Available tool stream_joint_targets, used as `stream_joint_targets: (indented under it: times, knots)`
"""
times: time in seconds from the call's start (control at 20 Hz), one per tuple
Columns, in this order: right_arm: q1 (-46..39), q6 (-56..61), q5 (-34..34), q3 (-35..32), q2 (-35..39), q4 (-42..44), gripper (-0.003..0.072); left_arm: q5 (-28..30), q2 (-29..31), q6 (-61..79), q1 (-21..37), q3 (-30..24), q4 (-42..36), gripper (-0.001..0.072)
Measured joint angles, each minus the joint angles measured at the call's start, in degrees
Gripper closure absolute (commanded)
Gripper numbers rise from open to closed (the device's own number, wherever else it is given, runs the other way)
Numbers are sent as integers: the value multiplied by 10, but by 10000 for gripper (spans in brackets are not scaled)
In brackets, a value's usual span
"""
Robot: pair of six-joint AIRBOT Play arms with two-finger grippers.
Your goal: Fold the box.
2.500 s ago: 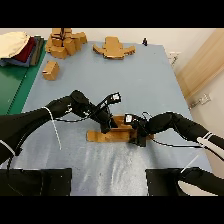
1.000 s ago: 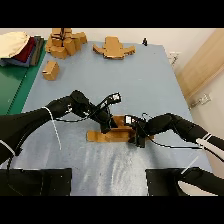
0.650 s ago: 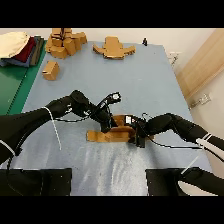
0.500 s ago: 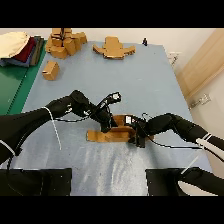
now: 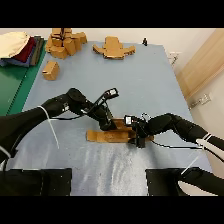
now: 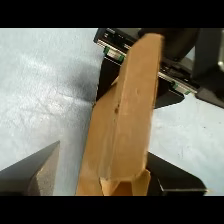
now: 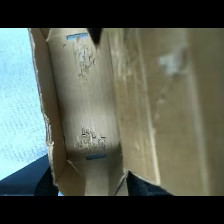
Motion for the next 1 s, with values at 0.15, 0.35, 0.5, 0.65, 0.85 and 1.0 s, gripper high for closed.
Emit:
stream_joint_targets:
  times: [0.15, 0.35, 0.5, 0.65, 0.85, 1.0]
  knots:
    - [0, 0, 0, 0, 0, 0, 184, -31, 42, -99, 23, 0, 78, 141]
    - [0, 0, 1, 0, 0, 0, 183, -127, 85, -280, 39, 0, 173, 694]
    - [0, 0, 3, 0, 0, 0, 184, -199, 96, -368, 25, -3, 180, 695]
    - [0, -6, 3, 0, 0, 0, 182, -228, 94, -408, 1, -5, 157, 695]
    - [0, -28, 2, 0, 0, 0, 182, -216, 73, -435, -17, -13, 86, 695]
    - [0, -33, 1, 0, 0, 0, 182, -160, 49, -437, -21, -21, 13, 696]
